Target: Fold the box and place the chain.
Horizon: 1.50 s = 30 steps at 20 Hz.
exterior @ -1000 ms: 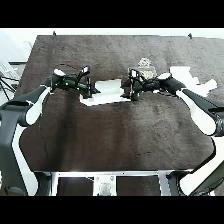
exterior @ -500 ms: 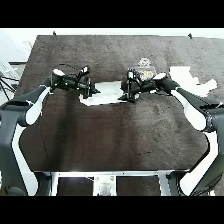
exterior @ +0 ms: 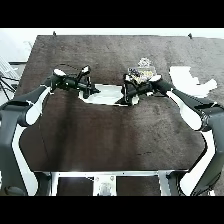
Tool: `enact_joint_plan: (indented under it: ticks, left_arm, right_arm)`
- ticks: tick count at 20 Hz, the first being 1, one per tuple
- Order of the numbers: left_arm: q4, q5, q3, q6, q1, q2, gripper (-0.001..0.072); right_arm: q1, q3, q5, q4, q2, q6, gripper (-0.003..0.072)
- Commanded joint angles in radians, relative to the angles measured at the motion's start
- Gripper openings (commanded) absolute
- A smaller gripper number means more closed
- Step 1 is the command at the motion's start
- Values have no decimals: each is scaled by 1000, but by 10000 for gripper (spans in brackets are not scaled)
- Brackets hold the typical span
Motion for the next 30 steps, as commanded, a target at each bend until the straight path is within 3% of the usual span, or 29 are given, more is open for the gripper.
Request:
enact_joint_plan:
  ticks: [1, 8, 13, 24, 30]
  left_arm:
    - [1, 7, 0, -1, 2, -1, 21]
    - [1, 6, 0, -1, 2, -1, 21]
    - [1, 6, 0, -1, 1, -1, 21]
    - [1, 6, 0, -1, 2, -1, 21]
    - [1, 6, 0, -1, 2, -1, 21]
  right_arm:
    - [0, 0, -26, -5, -9, -1, 599]
    - [-25, 37, -85, -23, -18, -52, 599]
    - [-27, 46, -13, -26, -31, -23, 599]
    - [-27, 49, -2, -21, -62, -54, 599]
    - [-28, 52, 20, 61, -71, -80, 599]
